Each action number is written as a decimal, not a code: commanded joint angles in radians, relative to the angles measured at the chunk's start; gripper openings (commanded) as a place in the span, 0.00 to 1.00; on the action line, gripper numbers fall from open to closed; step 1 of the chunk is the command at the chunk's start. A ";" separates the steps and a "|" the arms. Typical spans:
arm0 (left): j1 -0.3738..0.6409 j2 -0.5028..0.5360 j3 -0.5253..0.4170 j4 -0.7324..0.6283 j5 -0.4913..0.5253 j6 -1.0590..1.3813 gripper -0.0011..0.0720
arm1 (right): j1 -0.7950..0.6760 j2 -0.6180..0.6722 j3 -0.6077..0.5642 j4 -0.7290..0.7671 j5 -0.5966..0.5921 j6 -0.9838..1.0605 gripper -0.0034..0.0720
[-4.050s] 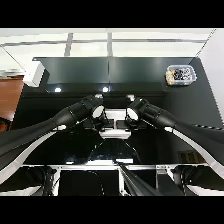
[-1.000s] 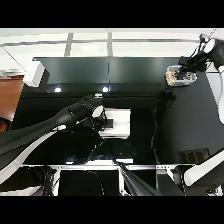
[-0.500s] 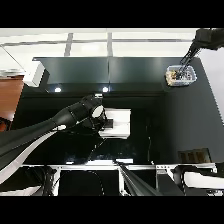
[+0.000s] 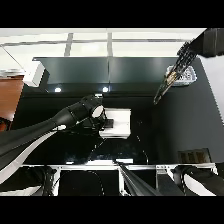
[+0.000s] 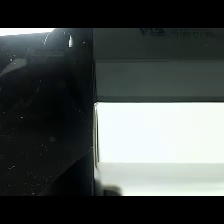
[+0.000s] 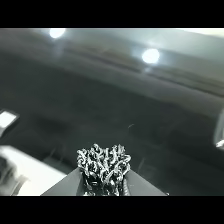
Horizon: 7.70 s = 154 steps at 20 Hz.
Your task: Fold the box and place the chain.
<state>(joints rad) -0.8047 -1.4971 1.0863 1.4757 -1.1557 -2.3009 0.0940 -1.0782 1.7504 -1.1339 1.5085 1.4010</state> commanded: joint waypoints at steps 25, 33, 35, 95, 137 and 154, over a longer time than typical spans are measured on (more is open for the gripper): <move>0.001 0.000 0.000 0.000 -0.001 0.000 0.05 | 0.332 0.046 -0.783 0.367 -0.405 -0.028 0.06; 0.001 0.000 0.000 0.000 -0.002 0.000 0.05 | 0.402 0.044 -0.873 0.364 -0.503 -0.027 0.06; 0.001 0.000 0.000 0.000 -0.002 0.000 0.05 | 0.402 0.044 -0.873 0.330 -0.504 -0.019 0.06; 0.476 0.579 -0.311 -0.043 -0.010 0.209 0.89 | 0.089 0.097 -0.851 0.032 -0.336 -0.022 0.65; 0.323 0.169 -0.436 -0.867 0.393 2.403 0.74 | 0.090 0.096 -0.856 0.035 -0.446 -0.021 0.65; 0.323 0.170 -0.436 -0.859 0.394 2.410 0.55 | 0.241 -0.216 -0.786 0.404 -0.481 -0.800 1.00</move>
<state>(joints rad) -0.4820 -1.3270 0.6502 0.6128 -0.7612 0.1093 0.3298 -1.2831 0.9276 -0.7368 0.8566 0.8589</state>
